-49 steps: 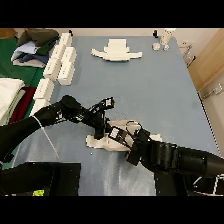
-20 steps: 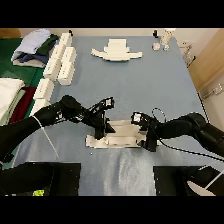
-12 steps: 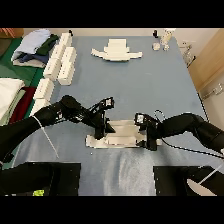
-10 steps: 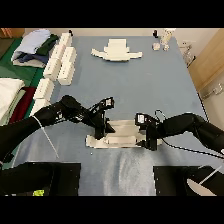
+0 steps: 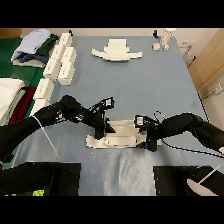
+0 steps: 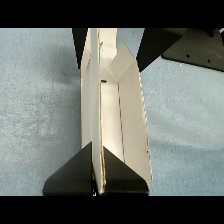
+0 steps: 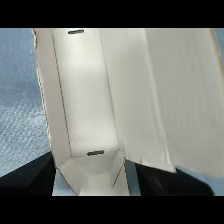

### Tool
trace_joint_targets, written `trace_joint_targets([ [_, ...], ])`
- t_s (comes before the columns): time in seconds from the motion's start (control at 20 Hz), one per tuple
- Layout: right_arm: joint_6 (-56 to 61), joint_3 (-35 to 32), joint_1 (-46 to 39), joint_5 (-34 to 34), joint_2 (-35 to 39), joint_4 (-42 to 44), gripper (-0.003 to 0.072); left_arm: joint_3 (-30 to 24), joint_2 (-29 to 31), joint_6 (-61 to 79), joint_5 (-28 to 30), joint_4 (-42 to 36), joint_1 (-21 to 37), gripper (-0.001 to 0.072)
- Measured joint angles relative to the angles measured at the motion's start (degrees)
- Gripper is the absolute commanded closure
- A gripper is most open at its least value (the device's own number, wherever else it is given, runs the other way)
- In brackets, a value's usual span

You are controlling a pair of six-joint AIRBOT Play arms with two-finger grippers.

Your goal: Fold the box.

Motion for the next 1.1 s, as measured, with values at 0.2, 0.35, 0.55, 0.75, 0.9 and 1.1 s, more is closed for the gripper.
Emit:
trace_joint_targets([
  [0.2,-1.5,0.0,1.3,0.3,-1.8,0.5,-0.0023,0.0,0.0,0.0,0.0,0.0,0.0,0.0696],
  [0.35,-1.9,-0.2,2.3,1.2,-3.5,0.4,0.0002,0.0,0.0,0.0,0.0,0.0,0.0,0.0697],
  [0.55,-2.1,-0.6,2.8,2.1,-4.7,-0.1,0.0051,0.0,0.0,0.0,0.0,0.0,0.0,0.0697],
  [0.75,-2.1,-1.2,2.9,2.6,-5.3,-0.5,0.0051,0.0,0.0,0.0,0.0,0.0,0.0,0.0697],
  [0.9,-2.3,-1.4,2.9,3.0,-5.4,-0.7,0.0184,0.0,0.0,0.0,0.0,0.0,0.0,0.0697],
  [1.1,-2.1,-1.5,3.1,3.0,-5.4,-0.9,0.0182,0.0,0.0,0.0,0.0,0.0,0.0,0.0697],
])
